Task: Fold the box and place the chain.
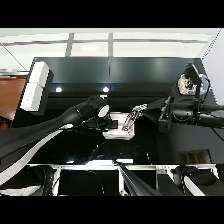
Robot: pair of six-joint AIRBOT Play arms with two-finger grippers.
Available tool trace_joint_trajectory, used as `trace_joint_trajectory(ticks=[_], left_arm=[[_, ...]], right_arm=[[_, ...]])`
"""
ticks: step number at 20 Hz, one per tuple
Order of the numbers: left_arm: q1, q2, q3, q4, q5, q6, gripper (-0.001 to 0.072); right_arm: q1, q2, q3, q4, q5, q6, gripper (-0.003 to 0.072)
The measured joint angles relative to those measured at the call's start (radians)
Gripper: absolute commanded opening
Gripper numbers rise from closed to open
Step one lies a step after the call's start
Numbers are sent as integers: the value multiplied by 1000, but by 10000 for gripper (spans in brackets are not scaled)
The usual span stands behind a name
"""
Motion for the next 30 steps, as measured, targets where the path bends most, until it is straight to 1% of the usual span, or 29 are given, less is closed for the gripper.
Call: trace_joint_trajectory(ticks=[2,6,7,8,9,11,13,18,20,23,24,25,26,28,29,30], left_arm=[[0,0,0,0,0,0,29],[0,0,0,0,0,0,29],[0,0,0,0,0,0,29],[0,0,0,0,0,0,29],[0,0,0,0,0,0,29],[0,0,0,0,0,0,29],[0,0,0,0,0,-1,29],[0,-3,0,0,0,-1,29],[0,-9,1,-3,0,0,29],[1,-19,1,-3,-2,0,35],[1,-20,1,-3,-2,0,136],[1,-21,1,-2,4,0,381],[1,-22,2,3,1,0,519],[-1,-8,14,12,11,-3,526],[-2,7,21,18,-6,-7,525],[-3,27,26,29,5,-6,526]], right_arm=[[31,-28,-24,21,-19,11,13],[94,-109,-87,-5,-106,24,14],[105,-129,-99,-9,-122,25,44],[114,-148,-108,-13,-134,28,262],[121,-163,-114,-16,-142,33,336],[124,-181,-118,-32,-151,40,335],[97,-185,-103,-74,-128,53,335],[-85,-134,-55,-274,5,134,335],[-156,-118,-48,-320,65,153,335],[-212,-107,-43,-354,116,166,334],[-221,-105,-43,-361,126,169,334],[-228,-104,-42,-366,134,172,335],[-233,-103,-42,-372,136,174,335],[-239,-102,-41,-375,143,175,335],[-242,-101,-41,-377,145,175,335],[-243,-101,-41,-381,145,176,335]])
